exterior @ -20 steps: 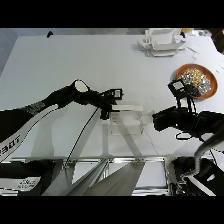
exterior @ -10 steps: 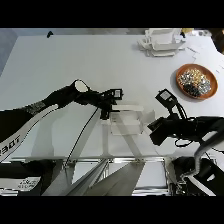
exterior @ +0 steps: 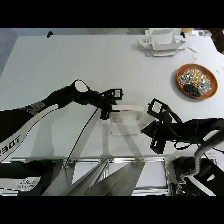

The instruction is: Fold the box and place the chain.

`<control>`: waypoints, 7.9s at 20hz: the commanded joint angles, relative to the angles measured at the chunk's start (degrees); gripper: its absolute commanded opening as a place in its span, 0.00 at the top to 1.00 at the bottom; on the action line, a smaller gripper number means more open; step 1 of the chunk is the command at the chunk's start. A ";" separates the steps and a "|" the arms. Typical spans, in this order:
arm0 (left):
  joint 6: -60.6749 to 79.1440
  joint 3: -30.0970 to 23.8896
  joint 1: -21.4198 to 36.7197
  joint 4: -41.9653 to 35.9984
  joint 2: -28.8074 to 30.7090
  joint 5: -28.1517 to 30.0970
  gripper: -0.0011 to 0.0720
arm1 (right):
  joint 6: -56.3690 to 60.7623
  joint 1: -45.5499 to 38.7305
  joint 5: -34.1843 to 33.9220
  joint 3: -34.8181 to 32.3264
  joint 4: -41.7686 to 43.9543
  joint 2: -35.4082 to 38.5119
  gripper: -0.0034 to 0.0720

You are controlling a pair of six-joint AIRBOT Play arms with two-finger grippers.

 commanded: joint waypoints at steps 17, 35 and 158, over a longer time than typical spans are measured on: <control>0.00 -0.02 -0.07 -0.02 -0.04 0.02 0.97 | -23.71 8.52 -23.82 -16.46 -13.79 -2.82 0.02; 0.00 -0.02 -0.07 -0.02 -0.02 0.00 0.97 | -31.80 -1.38 -30.45 -12.81 -6.86 -11.52 0.04; -22.16 -0.02 3.28 18.58 15.45 -4.59 0.08 | -78.79 -19.87 -14.56 -2.91 32.17 -42.82 0.35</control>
